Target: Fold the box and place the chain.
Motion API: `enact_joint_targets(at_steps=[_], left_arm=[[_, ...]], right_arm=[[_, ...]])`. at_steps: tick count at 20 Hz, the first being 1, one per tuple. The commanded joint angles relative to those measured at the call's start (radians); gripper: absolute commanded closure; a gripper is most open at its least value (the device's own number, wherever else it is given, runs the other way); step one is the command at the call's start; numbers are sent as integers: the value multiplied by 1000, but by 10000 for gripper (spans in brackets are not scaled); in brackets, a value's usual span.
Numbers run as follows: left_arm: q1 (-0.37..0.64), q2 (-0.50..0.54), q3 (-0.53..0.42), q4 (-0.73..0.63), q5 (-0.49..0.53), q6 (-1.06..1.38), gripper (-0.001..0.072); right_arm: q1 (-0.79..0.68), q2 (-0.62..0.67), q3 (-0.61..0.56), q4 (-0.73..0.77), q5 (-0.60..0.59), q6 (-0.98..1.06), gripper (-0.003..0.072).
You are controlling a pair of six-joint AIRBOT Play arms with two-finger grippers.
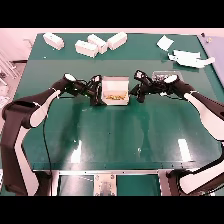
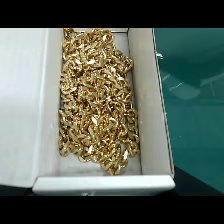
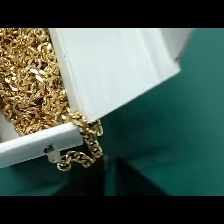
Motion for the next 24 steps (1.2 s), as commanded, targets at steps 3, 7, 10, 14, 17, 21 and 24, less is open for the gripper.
enact_joint_targets(at_steps=[3, 7, 10, 14, 17, 21, 24], left_arm=[[0, 1, 0, 0, 0, 0, 300], [0, 1, 0, 0, 0, 0, 299], [0, 1, 0, 0, 0, 0, 299], [0, 1, 0, 0, -1, 0, 299], [0, 1, 0, 0, 0, 0, 299], [0, 1, 0, 0, 0, 0, 299], [0, 1, 0, 0, 0, 0, 299]], right_arm=[[0, 11, 15, -50, 93, 34, 166], [0, -14, 14, -51, 103, 14, 168], [0, -37, 14, -65, 103, -2, 169], [2, -56, 15, -64, 98, -36, 240], [12, -65, 17, -65, 90, -51, 275], [18, -77, 17, -65, 77, -60, 495], [14, -77, 24, -73, 54, -30, 655]])
